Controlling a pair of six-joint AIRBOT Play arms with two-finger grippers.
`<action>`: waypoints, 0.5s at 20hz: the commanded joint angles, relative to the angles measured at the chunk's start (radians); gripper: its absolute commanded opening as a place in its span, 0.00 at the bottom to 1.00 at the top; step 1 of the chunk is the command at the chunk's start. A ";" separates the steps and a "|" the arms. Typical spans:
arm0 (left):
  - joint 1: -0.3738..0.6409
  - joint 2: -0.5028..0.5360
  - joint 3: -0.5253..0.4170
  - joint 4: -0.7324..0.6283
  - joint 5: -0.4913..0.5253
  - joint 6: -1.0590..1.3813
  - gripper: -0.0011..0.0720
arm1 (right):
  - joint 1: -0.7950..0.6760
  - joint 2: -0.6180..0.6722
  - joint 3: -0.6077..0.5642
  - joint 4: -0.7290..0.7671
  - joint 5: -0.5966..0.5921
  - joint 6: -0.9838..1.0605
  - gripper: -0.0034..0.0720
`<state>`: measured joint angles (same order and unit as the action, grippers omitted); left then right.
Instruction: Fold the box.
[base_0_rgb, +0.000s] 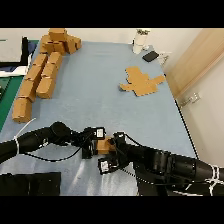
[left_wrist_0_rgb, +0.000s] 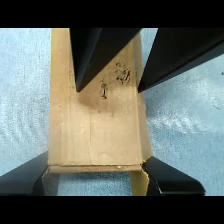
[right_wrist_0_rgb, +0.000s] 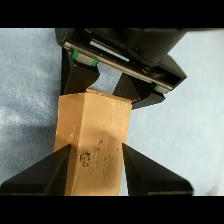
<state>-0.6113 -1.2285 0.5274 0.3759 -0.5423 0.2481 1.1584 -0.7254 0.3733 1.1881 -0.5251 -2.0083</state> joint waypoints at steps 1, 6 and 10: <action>0.000 0.000 0.001 -0.002 -0.001 -0.002 0.55 | 0.001 -0.022 -0.001 -0.002 0.022 0.001 0.73; 0.000 0.000 0.001 -0.002 0.000 -0.002 0.55 | 0.001 -0.026 -0.001 0.006 0.019 0.001 0.72; 0.000 0.000 0.001 -0.002 0.000 -0.002 0.55 | 0.001 -0.060 -0.001 0.006 0.017 0.004 0.72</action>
